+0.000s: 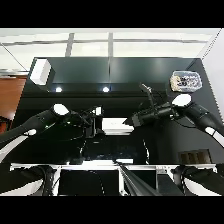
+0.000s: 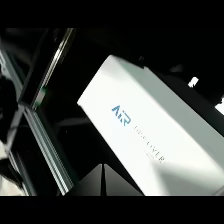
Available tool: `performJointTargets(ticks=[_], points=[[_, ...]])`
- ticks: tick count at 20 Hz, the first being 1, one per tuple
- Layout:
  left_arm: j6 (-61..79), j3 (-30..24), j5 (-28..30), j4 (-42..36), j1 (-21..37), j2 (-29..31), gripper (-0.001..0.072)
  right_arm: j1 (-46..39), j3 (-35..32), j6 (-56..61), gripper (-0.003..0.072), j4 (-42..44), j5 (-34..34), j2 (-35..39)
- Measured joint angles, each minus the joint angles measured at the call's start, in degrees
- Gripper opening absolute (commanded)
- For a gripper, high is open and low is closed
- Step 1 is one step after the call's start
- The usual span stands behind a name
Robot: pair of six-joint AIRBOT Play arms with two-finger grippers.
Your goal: Fold the box and place the chain.
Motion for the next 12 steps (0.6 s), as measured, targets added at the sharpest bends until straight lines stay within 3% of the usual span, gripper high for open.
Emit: performJointTargets(ticks=[4,12], points=[[0.0,0.0,-0.02,0.0,0.0,0.0,0.0344,1.81,-1.09,1.55,0.0018,3.19,-3.78,-3.93],[0.07,-0.02,0.04,0.15,0.0,-0.02,0.0344,3.43,-1.4,5.29,0.0018,-0.44,-7.54,-6.29]])
